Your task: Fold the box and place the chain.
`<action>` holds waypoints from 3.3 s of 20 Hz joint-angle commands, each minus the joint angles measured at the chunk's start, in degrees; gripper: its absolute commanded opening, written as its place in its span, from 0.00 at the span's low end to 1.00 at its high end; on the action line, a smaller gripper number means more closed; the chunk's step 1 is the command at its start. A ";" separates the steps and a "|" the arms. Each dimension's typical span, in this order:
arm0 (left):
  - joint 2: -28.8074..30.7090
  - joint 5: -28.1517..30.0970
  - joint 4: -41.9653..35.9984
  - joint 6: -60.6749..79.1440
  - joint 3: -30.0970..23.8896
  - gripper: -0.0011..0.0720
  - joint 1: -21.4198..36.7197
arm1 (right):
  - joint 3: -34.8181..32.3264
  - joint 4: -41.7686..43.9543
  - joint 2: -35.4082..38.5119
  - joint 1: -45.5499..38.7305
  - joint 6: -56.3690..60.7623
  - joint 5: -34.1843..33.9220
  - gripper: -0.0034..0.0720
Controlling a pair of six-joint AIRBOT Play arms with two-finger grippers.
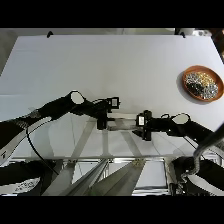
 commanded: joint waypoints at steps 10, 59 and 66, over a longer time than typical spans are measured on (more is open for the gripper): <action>-0.04 -0.20 -0.02 -0.04 -0.04 0.03 -0.04 | 0.07 0.33 0.02 0.02 0.15 -0.11 0.62; 1.88 -1.77 1.51 -6.05 -0.04 0.65 0.57 | 0.07 -3.52 0.02 0.02 0.17 -0.22 0.62; 16.15 -4.83 19.91 -23.34 -0.04 0.65 6.36 | 0.07 -3.52 0.02 0.02 0.20 -0.22 0.62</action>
